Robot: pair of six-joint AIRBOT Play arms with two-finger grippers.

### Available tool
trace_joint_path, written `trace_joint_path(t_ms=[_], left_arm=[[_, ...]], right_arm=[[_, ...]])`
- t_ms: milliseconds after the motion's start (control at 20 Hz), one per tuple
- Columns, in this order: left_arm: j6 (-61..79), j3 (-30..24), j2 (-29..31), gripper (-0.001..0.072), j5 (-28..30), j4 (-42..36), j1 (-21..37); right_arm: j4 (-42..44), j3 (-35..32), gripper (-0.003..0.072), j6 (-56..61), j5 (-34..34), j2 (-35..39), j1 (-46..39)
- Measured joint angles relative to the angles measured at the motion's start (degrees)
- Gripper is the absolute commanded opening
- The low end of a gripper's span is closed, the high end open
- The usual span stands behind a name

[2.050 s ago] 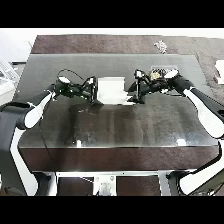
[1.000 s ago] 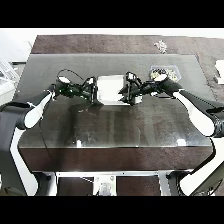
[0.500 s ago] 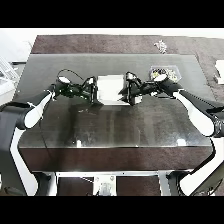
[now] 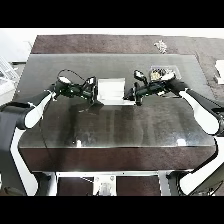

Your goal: Fold the box and place the chain.

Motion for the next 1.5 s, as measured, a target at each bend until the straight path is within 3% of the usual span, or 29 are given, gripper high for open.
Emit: trace_joint_path(t_ms=[450,750,950,1500], left_arm=[[0.0,0.0,0.0,0.0485,0.02,0.02,0.04],[0.02,0.0,0.0,0.0485,0.02,0.04,0.04],[0.02,0.0,0.0,0.0485,0.0,0.04,0.04],[0.02,0.0,0.0,0.0485,-0.02,0.04,0.04]], right_arm=[[0.22,0.0,0.0005,5.03,8.0,3.08,-5.2],[0.22,0.22,0.0003,30.45,-1.03,4.76,-9.25],[-1.95,0.22,0.0001,44.68,-3.58,5.66,-12.09],[-10.45,-10.51,0.0004,61.77,-9.66,12.96,-13.33]])
